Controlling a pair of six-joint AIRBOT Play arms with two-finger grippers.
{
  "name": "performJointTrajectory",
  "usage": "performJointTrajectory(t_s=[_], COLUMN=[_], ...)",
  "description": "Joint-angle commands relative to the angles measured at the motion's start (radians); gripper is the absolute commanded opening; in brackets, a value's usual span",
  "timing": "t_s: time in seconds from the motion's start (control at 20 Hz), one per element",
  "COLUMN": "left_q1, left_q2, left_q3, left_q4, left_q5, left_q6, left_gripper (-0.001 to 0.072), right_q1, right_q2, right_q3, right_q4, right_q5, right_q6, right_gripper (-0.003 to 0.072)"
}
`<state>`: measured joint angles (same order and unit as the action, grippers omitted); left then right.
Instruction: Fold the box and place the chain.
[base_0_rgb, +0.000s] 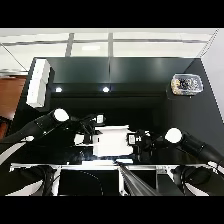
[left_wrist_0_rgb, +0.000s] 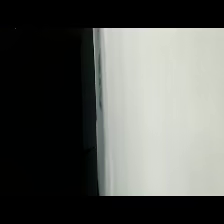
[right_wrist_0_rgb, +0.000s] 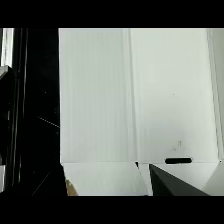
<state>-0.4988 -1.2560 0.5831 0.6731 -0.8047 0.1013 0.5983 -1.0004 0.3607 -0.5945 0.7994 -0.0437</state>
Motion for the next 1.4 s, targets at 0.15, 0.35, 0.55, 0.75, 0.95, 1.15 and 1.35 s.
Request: performJointTrajectory(t_s=[0.15,0.35,0.55,0.75,0.95,1.15,1.35], left_q1=[0.000,0.000,0.000,0.000,0.000,0.000,0.000], left_q2=[-0.001,-0.001,-0.001,-0.001,-0.001,-0.001,-0.001], left_q3=[0.001,0.002,0.002,0.002,0.007,0.007,0.007], left_q4=[0.000,0.000,0.000,0.000,0.000,0.000,0.000], left_q5=[0.000,0.000,0.000,0.000,0.000,-0.001,-0.001], left_q6=[0.000,0.000,0.000,0.000,-0.001,-0.001,-0.001], left_gripper=[0.0027,0.0027,0.0027,0.0027,0.0027,0.0027,0.0027], right_q1=[0.050,0.100,0.081,0.035,0.031,0.031,0.031], right_q2=[-0.004,-0.004,-0.003,-0.003,-0.001,0.012,0.034], right_q3=[-0.001,0.000,0.003,0.041,0.076,0.079,0.081], right_q4=[0.013,0.012,0.012,0.014,0.018,0.018,0.018], right_q5=[-0.016,-0.145,-0.171,-0.148,-0.124,-0.127,-0.137], right_q6=[-0.011,0.003,0.033,0.036,0.037,0.037,0.037], right_gripper=[0.0701,0.0700,0.0701,0.0700,0.0694,0.0694,0.0694])
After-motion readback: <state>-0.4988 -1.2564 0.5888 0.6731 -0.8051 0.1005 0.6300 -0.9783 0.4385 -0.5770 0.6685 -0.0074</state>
